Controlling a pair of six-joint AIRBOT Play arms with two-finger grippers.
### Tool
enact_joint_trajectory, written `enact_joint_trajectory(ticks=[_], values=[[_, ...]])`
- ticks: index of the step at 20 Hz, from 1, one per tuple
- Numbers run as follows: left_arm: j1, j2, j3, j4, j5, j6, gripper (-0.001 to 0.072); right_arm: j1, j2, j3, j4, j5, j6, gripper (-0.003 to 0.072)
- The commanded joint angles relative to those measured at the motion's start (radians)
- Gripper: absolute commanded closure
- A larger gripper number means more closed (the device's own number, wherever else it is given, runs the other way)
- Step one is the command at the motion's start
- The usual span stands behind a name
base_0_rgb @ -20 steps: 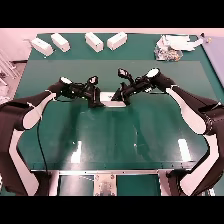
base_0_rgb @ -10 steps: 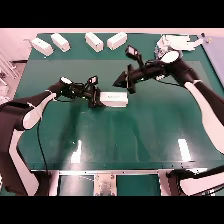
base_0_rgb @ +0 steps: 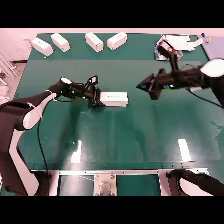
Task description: Fold the box and place the chain.
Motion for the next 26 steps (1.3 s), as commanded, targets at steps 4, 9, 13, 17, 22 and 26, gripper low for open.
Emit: enact_joint_trajectory(ticks=[4, 9, 13, 17, 22, 26], values=[[0.020, 0.076, -0.003, 0.000, 0.146, -0.146, 0.0698, -0.074, 0.151, -0.179, -0.012, -0.036, 0.077, 0.0679], [0.111, 0.256, -0.100, 0.007, 0.289, -0.340, 0.0699, -0.075, 0.165, -0.179, -0.012, -0.036, 0.102, 0.0678], [0.170, 0.485, -0.327, 0.005, 0.559, -0.377, 0.0699, -0.076, 0.165, -0.179, -0.011, -0.036, 0.116, 0.0679], [0.192, 0.687, -0.563, 0.003, 0.840, -0.455, 0.0697, -0.076, 0.165, -0.179, -0.011, -0.036, 0.141, 0.0678], [0.192, 0.786, -0.761, 0.002, 1.006, -0.658, 0.0696, -0.075, 0.165, -0.179, -0.004, -0.036, 0.175, 0.0678], [0.192, 0.785, -0.866, 0.002, 1.149, -0.737, 0.0694, -0.075, 0.164, -0.179, -0.004, -0.036, 0.175, 0.0678]])
